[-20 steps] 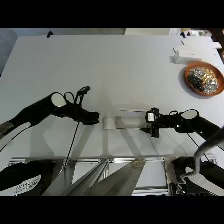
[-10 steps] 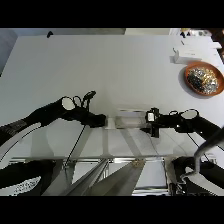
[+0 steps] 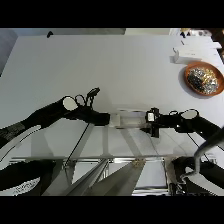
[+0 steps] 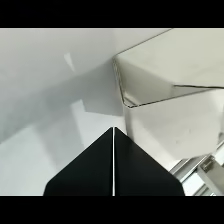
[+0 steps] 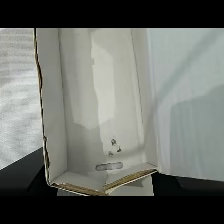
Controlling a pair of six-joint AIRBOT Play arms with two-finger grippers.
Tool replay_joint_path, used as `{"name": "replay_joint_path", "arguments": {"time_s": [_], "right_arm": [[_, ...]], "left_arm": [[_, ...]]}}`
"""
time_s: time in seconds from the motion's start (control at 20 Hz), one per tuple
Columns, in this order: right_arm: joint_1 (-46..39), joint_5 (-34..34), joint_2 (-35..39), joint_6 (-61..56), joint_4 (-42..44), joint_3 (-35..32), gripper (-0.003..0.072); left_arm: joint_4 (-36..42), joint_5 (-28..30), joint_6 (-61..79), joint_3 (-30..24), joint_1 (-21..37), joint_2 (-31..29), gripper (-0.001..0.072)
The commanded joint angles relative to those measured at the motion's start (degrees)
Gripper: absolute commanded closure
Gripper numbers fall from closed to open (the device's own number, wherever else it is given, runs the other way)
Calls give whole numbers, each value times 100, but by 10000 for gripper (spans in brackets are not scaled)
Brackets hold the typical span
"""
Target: Fold the box and place the chain.
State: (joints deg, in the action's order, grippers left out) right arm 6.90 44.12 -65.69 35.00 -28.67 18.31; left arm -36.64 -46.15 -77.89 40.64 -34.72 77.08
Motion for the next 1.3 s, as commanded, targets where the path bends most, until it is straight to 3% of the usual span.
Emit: {"name": "replay_joint_path", "arguments": {"time_s": [0.0, 0.15, 0.3, 0.75, 0.85, 0.9, 1.25], "right_arm": [[2, 2, 2, -2, 0, -2, 227], [2, 2, 2, -2, 0, -2, 227], [2, 2, 2, -2, 0, -2, 227], [2, 2, 2, -2, 0, -2, 227], [0, 2, 2, -2, 0, -2, 227], [0, 2, 2, -2, 0, -2, 227], [2, 2, 2, -2, 0, -2, 227]], "left_arm": [[144, 103, 94, 74, -173, -61, 669], [125, 138, 184, 74, -181, -136, 666], [125, 184, 181, 74, -188, -278, 528], [131, 181, 149, 76, -310, -310, 495], [120, 210, 146, 94, -446, -273, 424], [103, 245, 127, 131, -516, -240, 424], [-1379, 157, -1687, 876, -927, 98, 415]]}}
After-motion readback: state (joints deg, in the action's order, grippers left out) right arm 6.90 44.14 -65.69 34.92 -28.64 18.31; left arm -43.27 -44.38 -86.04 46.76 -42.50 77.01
